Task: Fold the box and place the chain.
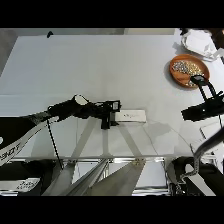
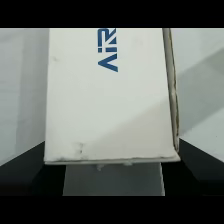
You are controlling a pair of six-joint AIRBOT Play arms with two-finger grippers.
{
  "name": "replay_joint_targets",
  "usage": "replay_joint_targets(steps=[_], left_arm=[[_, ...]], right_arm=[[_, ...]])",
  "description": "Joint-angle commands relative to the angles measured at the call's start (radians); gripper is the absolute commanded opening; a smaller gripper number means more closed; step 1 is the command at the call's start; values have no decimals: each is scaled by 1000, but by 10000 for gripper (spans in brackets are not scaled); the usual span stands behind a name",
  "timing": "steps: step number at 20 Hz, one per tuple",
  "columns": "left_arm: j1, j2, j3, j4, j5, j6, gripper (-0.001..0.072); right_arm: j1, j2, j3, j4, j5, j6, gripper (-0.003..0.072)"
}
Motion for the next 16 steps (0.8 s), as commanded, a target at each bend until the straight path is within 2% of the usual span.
replay_joint_targets(steps=[1, 2, 3, 4, 5, 10, 16], left_arm=[[0, 1, 1, -15, -27, 3, 313], [0, 1, 1, -16, -25, 3, 309], [0, 2, 1, -23, -24, 3, 220], [1, 7, 1, -23, -28, 3, 36], [2, 16, 1, -19, -26, 3, 9], [9, 124, 1, -19, 70, 2, 6], [103, 227, 1, -18, 359, -203, 5]], right_arm=[[-9, -1, 1, 51, -50, 3, 8], [-9, -1, 1, 56, -61, 3, 9], [-9, -1, 1, 56, -71, 3, 9], [-9, -1, 1, 56, -80, 2, 9], [-9, -1, 1, 56, -88, 0, 9], [-9, -1, 1, 55, -145, -2, 9], [-9, -1, 1, 54, -166, -10, 9]])
